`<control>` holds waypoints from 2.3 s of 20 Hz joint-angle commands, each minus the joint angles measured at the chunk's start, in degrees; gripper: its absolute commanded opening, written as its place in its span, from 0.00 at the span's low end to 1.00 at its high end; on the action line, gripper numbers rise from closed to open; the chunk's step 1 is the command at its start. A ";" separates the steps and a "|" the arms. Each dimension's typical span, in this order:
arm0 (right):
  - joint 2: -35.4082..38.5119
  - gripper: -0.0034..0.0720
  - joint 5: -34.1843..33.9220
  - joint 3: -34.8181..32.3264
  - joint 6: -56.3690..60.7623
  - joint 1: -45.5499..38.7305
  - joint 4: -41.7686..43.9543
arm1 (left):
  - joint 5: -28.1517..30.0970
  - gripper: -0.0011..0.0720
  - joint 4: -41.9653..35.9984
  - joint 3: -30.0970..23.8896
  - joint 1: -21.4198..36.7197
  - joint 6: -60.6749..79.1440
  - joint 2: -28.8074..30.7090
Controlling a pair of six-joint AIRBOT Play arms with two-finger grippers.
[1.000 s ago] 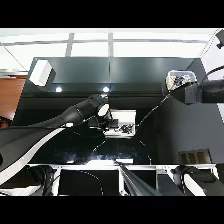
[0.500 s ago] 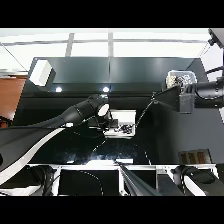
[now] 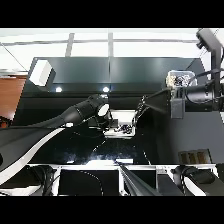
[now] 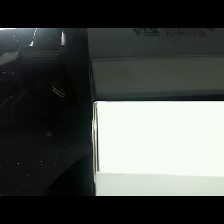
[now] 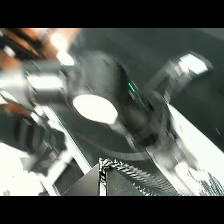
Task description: Fold the box and place the chain.
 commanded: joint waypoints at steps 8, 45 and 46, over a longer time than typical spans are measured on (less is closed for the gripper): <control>0.04 0.05 -4.55 5.46 -1.07 0.76 8.50 | -0.83 0.05 0.07 0.00 -0.04 0.02 -0.02; -8.61 0.65 -4.90 -21.09 -6.88 0.46 -4.26 | -0.50 0.05 0.48 0.00 0.00 0.02 -0.02; -7.56 0.65 -0.81 -21.11 -9.46 -3.37 -6.36 | -0.48 0.05 0.48 0.00 0.00 0.02 -0.02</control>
